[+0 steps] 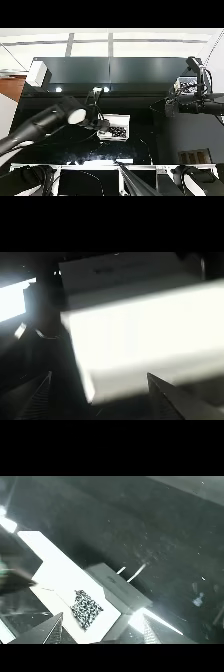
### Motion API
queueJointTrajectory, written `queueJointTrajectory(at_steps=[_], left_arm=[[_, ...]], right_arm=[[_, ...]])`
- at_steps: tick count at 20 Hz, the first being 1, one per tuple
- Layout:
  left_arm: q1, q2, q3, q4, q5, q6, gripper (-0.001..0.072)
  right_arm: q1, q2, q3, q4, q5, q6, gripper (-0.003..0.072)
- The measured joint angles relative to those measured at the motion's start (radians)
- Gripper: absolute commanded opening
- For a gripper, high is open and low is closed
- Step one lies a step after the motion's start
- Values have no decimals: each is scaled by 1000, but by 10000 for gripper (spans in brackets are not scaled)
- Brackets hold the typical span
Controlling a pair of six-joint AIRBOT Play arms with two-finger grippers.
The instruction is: Fold the box and place the chain.
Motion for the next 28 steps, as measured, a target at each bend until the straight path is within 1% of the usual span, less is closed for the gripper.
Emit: queueJointTrajectory(at_steps=[1, 2, 3, 4, 5, 7, 9, 10, 12, 14, 15, 18, 21, 23, 28], left_arm=[[24, 32, 2, 30, -49, 64, 710], [64, 58, 3, 73, -108, 119, 710], [114, 78, 0, 104, -142, 167, 708], [183, 96, -8, 113, -160, 214, 703], [258, 110, -22, 94, -155, 267, 691], [420, 128, -77, -74, -98, 438, 691], [559, 137, -158, -351, -34, 711, 692], [614, 140, -203, -484, -10, 886, 694], [677, 143, -284, -683, 26, 1266, 696], [691, 141, -347, -791, 36, 1613, 696], [685, 137, -367, -824, 48, 1742, 697], [632, 107, -402, -852, 76, 2034, 697], [586, 51, -414, -854, 115, 2205, 696], [567, 14, -417, -853, 116, 2283, 696], [531, -63, -420, -859, 113, 2370, 696]], right_arm=[[-1, 0, 0, -11, 0, 0, 562], [-2, 0, 0, -26, 0, 0, 563], [-2, 0, 0, -41, 0, 4, 562], [-3, 0, 0, -55, 0, 10, 563], [-3, 0, 0, -69, 0, 16, 562], [-3, 0, 0, -86, 0, 23, 562], [-3, 0, 0, -96, 0, 27, 562], [-3, 0, 0, -99, 0, 30, 562], [-3, 0, 0, -105, -2, 31, 562], [-3, 0, 0, -106, -6, 32, 563], [-3, 0, 0, -109, -10, 33, 562], [-3, 0, 0, -113, -26, 34, 562], [-3, 0, 0, -119, -45, 34, 563], [-3, 0, 0, -121, -53, 34, 562], [-3, 0, 0, -127, -67, 34, 563]])
